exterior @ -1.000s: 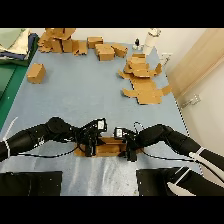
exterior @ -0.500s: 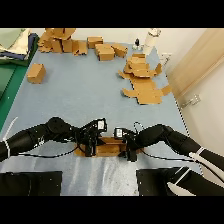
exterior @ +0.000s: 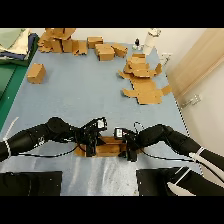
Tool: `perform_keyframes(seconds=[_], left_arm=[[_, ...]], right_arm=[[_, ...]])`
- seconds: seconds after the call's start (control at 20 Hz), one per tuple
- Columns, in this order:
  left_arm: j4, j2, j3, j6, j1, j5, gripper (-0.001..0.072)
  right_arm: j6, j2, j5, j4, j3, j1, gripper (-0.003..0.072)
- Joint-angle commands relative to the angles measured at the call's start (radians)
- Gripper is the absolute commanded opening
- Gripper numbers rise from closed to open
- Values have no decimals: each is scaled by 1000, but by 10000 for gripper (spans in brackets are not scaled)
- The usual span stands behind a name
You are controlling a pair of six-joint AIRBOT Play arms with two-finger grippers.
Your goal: Fold the box.
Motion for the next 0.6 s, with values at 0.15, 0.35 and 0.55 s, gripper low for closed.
perform_keyframes(seconds=[0.15,0.35,0.55], left_arm=[[-37,0,2,0,1,19,12],[-37,0,2,0,1,55,13],[-37,0,2,0,1,53,14]], right_arm=[[0,0,1,1,0,1,494],[0,0,1,1,0,1,494],[0,0,1,1,0,1,493]])
